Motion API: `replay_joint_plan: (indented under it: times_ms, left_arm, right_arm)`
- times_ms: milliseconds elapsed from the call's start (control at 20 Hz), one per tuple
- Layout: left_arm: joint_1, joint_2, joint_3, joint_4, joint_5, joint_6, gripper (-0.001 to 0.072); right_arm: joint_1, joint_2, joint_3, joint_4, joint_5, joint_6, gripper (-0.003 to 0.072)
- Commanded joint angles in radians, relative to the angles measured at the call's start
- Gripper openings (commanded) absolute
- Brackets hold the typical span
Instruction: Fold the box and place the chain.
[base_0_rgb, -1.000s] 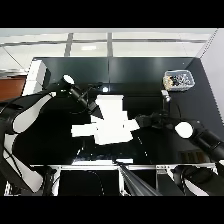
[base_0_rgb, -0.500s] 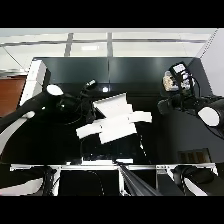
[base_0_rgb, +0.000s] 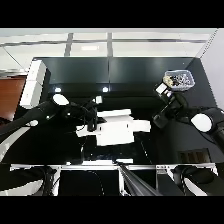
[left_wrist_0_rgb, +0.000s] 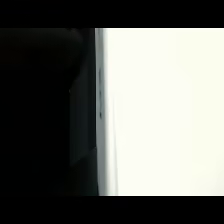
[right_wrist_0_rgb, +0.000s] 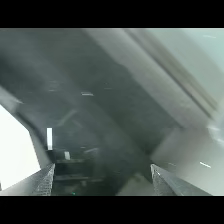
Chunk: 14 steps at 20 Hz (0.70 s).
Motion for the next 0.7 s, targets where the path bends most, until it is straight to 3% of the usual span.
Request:
replay_joint_plan:
  times_ms: [0,250,650]
  left_arm:
    - [-0.038,-0.021,-0.003,0.011,0.027,0.069,0.0024]
    - [-0.042,-0.021,-0.003,0.011,0.104,0.069,0.0024]
    - [-0.04,-0.021,-0.003,0.01,0.15,0.069,0.0024]
  right_arm:
    - [0.0,0.001,-0.063,0.208,0.004,-0.22,0.0692]
    - [0.009,0.001,-0.113,0.322,0.072,-0.332,0.0692]
    - [0.15,0.001,-0.182,0.321,0.015,-0.443,0.0691]
